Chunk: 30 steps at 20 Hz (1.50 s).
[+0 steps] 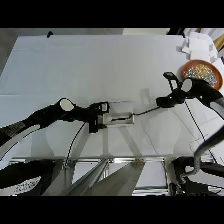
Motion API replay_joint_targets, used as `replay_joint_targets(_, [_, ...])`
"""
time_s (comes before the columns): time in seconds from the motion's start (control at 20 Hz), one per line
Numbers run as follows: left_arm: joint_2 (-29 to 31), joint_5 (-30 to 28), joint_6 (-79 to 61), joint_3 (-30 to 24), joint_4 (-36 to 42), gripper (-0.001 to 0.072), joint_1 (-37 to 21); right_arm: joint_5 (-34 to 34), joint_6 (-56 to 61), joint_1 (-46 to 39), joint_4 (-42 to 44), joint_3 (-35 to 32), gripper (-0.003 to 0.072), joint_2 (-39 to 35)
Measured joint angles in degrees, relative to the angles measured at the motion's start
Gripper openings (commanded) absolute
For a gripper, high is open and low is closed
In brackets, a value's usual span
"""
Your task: Fold the box and place the chain.
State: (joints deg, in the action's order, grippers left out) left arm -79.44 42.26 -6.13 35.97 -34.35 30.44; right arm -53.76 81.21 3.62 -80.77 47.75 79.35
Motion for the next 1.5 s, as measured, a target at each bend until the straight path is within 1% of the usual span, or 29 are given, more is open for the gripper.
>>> replay_joint_targets(0.15, [0.0, 0.0, 0.0, 0.0, 0.0, 0.0009, 0.0, -0.5, -0.11, 0.02, -0.07, -0.13, 0.0016, -2.12])
replay_joint_targets(0.35, [0.0, 0.0, 0.02, 0.0, 0.0, 0.0009, 0.0, -1.53, -1.16, 0.0, 1.99, -0.13, 0.0016, -9.01])
replay_joint_targets(0.65, [0.0, 0.0, 0.02, 0.0, 0.0, 0.0009, 0.0, -5.25, -6.8, 1.09, 11.74, -0.13, 0.0017, -22.69])
replay_joint_targets(0.8, [0.0, 0.0, 0.02, 0.0, 0.0, 0.0009, 0.0, -6.29, -8.2, 5.44, 13.99, -0.13, 0.0017, -27.34])
replay_joint_targets(1.0, [0.0, 0.0, 0.0, 0.0, 0.0, 0.0009, 0.0, -5.86, -8.92, 14.69, 15.1, -0.13, 0.0017, -29.79])
replay_joint_targets(1.25, [0.0, 0.0, 0.0, 0.0, 0.0, 0.0009, 0.0, -0.57, -9.03, 25.51, 16.79, -0.13, 0.0017, -30.56])
replay_joint_targets(1.5, [0.0, 0.0, 0.02, 0.0, 0.0, 0.0009, 0.0, 4.81, -9.11, 31.39, 20.79, -0.13, 0.0017, -30.71])
